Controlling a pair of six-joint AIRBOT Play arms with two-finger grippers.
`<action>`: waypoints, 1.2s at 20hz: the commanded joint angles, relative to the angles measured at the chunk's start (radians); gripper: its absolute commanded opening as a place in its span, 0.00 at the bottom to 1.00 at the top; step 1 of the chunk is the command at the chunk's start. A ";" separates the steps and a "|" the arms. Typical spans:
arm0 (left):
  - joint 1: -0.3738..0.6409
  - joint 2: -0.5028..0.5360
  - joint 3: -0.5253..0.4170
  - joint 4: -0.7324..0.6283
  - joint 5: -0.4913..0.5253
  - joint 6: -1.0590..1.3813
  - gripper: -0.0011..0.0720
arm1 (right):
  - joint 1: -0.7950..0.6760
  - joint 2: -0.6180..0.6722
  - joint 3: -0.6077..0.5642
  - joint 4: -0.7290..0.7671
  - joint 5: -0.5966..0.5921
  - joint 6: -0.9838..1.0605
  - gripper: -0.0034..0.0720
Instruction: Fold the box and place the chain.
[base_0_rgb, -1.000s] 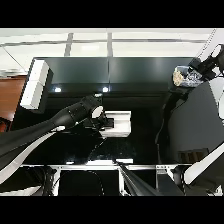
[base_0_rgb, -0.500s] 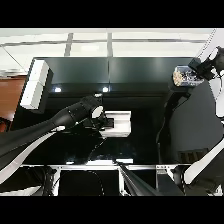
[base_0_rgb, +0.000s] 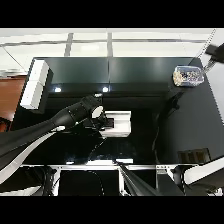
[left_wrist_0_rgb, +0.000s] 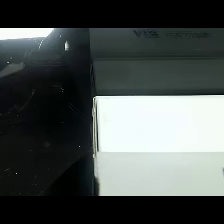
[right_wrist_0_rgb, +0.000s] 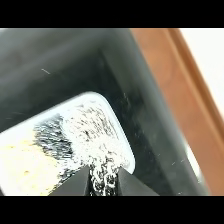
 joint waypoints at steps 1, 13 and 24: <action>0.001 0.000 0.001 0.000 0.001 0.000 0.05 | 0.004 0.169 0.000 0.089 0.006 -0.111 0.07; 0.001 0.000 0.001 0.001 0.027 0.000 0.05 | 0.038 0.781 -0.375 0.602 0.055 -0.344 0.07; 0.001 0.000 0.001 0.000 0.027 0.000 0.05 | 0.375 0.887 -0.415 0.639 0.423 -0.346 0.07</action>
